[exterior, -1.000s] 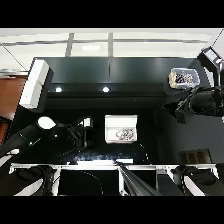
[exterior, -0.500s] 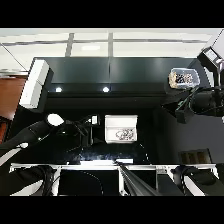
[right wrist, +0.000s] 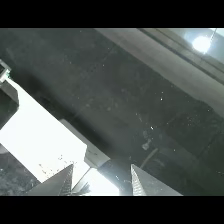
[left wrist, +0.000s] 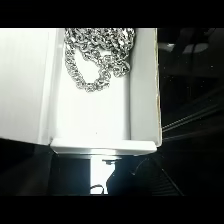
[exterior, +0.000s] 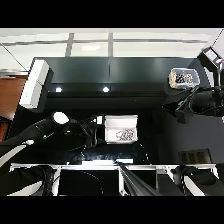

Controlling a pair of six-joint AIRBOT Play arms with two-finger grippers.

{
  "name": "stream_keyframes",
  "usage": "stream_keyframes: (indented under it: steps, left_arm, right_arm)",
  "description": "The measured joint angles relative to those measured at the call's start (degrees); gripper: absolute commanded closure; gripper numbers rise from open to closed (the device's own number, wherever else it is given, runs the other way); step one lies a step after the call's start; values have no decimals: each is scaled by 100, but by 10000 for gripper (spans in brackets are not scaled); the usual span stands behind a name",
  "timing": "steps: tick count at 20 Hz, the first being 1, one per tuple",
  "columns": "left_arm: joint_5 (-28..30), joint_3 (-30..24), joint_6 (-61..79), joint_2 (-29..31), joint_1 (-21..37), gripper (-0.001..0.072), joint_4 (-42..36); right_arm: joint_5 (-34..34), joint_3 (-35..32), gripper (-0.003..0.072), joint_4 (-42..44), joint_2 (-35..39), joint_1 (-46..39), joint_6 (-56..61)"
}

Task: Fold the box and place the chain.

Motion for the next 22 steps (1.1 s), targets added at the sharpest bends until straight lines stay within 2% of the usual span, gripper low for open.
stream_keyframes:
  steps: [16, 18, 20, 21, 22]
  left_arm:
    - [79, 297, -2, -284, -203, 11, -256]
    - [74, 365, -33, -345, -216, 44, -251]
    - [72, 407, -55, -380, -221, 286, -245]
    - [70, 420, -57, -391, -221, 335, -243]
    - [68, 426, -66, -400, -221, 335, -240]
  right_arm:
    - [-2, 0, 248, 0, 0, 0, 0]
    - [0, 0, 248, 0, 0, 0, 0]
    - [0, 0, 248, 0, 0, 0, 0]
    - [0, 0, 248, 0, 0, 0, 0]
    - [-2, -2, 248, 0, 0, 0, 0]
